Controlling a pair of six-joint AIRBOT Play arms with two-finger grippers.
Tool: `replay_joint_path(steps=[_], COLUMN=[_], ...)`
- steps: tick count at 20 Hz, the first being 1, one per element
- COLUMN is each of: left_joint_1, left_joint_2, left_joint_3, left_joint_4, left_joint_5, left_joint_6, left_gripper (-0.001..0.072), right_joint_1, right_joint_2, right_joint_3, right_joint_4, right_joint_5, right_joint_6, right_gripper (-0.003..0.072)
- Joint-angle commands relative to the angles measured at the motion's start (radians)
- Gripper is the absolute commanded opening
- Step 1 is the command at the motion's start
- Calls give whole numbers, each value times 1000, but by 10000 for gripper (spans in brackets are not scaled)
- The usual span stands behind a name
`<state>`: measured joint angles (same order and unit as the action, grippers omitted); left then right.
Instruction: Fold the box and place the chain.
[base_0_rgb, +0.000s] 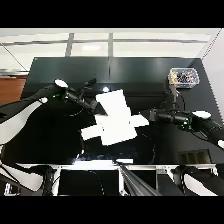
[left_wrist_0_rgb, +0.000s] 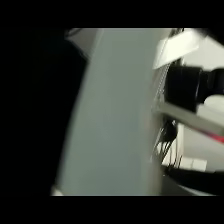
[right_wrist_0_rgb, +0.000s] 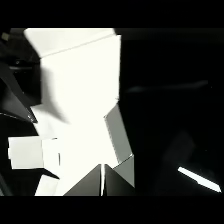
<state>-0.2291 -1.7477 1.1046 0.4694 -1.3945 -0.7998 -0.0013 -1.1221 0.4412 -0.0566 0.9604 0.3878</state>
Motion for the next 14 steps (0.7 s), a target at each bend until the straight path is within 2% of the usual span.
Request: replay_joint_path(steps=[1,2,3,4,7,8,9,10,12,14], left_joint_1=[-5,-7,-10,-15,-24,-24,-24,-24,-34,-66], left_joint_2=[-19,-19,-19,-19,-16,-9,6,34,126,267], left_joint_3=[33,33,33,33,50,60,70,74,45,-45], left_joint_4=[71,69,70,70,116,140,172,200,214,214], left_joint_5=[-74,-84,-94,-119,-159,-147,-124,-97,-20,159], left_joint_6=[58,76,78,97,101,80,56,45,76,146], left_gripper=[218,181,77,25,21,19,18,17,16,16], right_joint_1=[1,1,1,1,0,-5,-19,-39,-105,-172], right_joint_2=[1,1,1,1,1,1,1,2,2,2], right_joint_3=[0,0,0,0,0,0,1,3,22,48], right_joint_4=[1,1,1,0,-4,-8,-9,-16,-64,-97], right_joint_5=[3,2,0,-2,-10,-11,-2,21,118,209], right_joint_6=[0,0,0,0,5,18,42,50,57,63], right_gripper=[15,15,15,15,16,160,554,702,701,701])
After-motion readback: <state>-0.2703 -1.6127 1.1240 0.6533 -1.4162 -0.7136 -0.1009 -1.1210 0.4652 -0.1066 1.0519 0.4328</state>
